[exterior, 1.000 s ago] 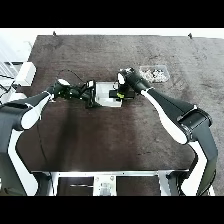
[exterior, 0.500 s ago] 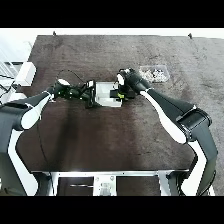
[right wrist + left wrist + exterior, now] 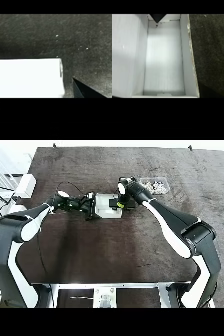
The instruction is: Fold the box and place the chain.
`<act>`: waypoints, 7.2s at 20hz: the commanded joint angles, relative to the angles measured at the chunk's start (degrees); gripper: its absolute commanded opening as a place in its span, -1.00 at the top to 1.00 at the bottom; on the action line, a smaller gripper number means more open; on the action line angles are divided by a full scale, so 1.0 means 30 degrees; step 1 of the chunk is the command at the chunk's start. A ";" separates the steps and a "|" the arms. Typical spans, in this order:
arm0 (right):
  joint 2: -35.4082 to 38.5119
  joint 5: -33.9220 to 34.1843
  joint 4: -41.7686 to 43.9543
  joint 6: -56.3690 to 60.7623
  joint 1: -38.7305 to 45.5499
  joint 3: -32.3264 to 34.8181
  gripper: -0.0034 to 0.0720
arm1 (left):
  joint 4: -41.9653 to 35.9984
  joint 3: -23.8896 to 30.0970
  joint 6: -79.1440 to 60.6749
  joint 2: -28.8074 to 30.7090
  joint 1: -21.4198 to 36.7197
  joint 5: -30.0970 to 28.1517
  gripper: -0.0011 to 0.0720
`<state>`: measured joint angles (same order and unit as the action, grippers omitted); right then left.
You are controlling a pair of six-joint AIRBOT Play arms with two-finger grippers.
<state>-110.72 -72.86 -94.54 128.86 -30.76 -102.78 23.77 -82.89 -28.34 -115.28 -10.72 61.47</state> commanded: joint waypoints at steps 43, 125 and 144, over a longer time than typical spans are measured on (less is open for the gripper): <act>-0.1712 0.5850 0.5668 -1.4207 0.9347 -0.1814 0.82 | 0.0015 0.0000 0.0313 -0.0007 -0.0015 -0.0117 -0.31; 1.0229 1.1526 0.7315 -1.5446 0.6127 1.1125 -0.33 | 0.0015 0.0000 0.0444 -0.0007 -0.0015 -0.0153 -0.31; 0.2783 1.5577 1.0316 -1.3814 0.8473 0.8349 -0.34 | 0.0015 0.0000 0.0444 -0.0007 -0.0015 -0.0182 -0.31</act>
<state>-100.92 -26.59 -64.12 87.42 -5.32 -76.27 23.81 -82.89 -26.98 -115.28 -10.76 60.95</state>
